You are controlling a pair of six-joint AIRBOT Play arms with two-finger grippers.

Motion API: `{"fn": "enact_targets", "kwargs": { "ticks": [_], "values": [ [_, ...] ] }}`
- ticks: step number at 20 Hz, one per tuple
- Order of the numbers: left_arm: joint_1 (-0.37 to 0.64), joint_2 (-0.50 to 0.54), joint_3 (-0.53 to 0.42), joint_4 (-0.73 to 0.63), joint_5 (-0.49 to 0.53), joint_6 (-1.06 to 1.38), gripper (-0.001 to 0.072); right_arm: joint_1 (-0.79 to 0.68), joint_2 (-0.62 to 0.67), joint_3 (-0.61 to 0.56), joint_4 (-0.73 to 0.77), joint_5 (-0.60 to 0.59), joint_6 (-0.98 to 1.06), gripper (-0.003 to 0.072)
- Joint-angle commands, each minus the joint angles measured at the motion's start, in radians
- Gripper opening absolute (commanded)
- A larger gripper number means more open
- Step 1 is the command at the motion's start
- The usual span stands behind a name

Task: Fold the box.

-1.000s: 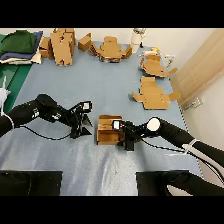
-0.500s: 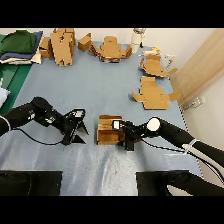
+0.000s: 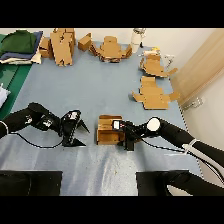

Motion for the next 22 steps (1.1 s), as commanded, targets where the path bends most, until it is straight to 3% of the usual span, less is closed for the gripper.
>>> {"fn": "enact_targets", "kwargs": {
  "ticks": [1,6,9,12,22],
  "values": [
    [0.002,0.0,-0.003,-0.009,0.026,-0.01,0.0704,0.0,0.0,0.0,0.0,0.0,0.0,0.0502],
    [-0.006,0.0,-0.003,-0.042,0.058,-0.067,0.0705,0.0,0.0,0.0,0.0,0.0,0.0,0.0502],
    [-0.11,0.003,0.002,0.003,0.255,-0.199,0.0704,0.0,0.0,0.0,0.0,0.0,0.0,0.0502],
    [-0.232,0.002,0.006,0.026,0.383,-0.23,0.0705,0.0,0.0,0.0,0.0,0.0,0.0,0.0502],
    [-0.312,0.002,0.014,-0.039,0.412,-0.227,0.0705,0.0,0.0,0.0,0.0,0.0,0.0,0.0502]
  ]
}}
